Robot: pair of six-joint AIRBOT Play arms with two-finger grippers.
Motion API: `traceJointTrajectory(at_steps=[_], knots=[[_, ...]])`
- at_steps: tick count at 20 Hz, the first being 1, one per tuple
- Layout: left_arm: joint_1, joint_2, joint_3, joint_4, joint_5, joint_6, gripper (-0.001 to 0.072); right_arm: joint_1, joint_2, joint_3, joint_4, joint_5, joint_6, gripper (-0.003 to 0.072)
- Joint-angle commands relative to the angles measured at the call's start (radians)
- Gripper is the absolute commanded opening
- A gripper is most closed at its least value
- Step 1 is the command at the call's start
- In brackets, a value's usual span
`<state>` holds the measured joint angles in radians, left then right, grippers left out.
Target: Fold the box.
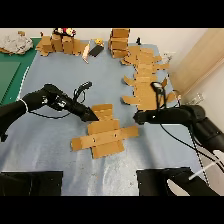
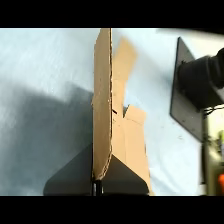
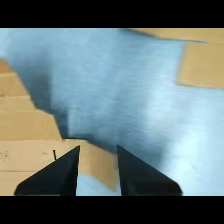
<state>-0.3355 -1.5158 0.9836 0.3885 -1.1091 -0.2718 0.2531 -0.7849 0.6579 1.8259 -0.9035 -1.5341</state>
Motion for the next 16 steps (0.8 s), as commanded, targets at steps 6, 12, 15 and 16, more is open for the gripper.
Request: traceJointTrajectory(at_steps=[6, 12, 15, 16], knots=[[-0.182, 0.182, -0.158, -0.102, 0.252, 0.388, 0.0009, -0.041, 0.034, 0.034, -0.090, -0.082, 0.121, 0.0368], [-0.236, 0.190, -0.221, -0.088, 0.325, 0.440, 0.0010, -0.039, -0.016, 0.033, -0.056, -0.081, 0.120, 0.0368], [-0.236, 0.191, -0.221, -0.067, 0.331, 0.439, 0.0010, -0.039, -0.022, 0.033, -0.051, -0.082, 0.119, 0.0368], [-0.236, 0.196, -0.221, -0.053, 0.329, 0.438, 0.0010, -0.039, -0.022, 0.033, -0.049, -0.082, 0.119, 0.0368]])
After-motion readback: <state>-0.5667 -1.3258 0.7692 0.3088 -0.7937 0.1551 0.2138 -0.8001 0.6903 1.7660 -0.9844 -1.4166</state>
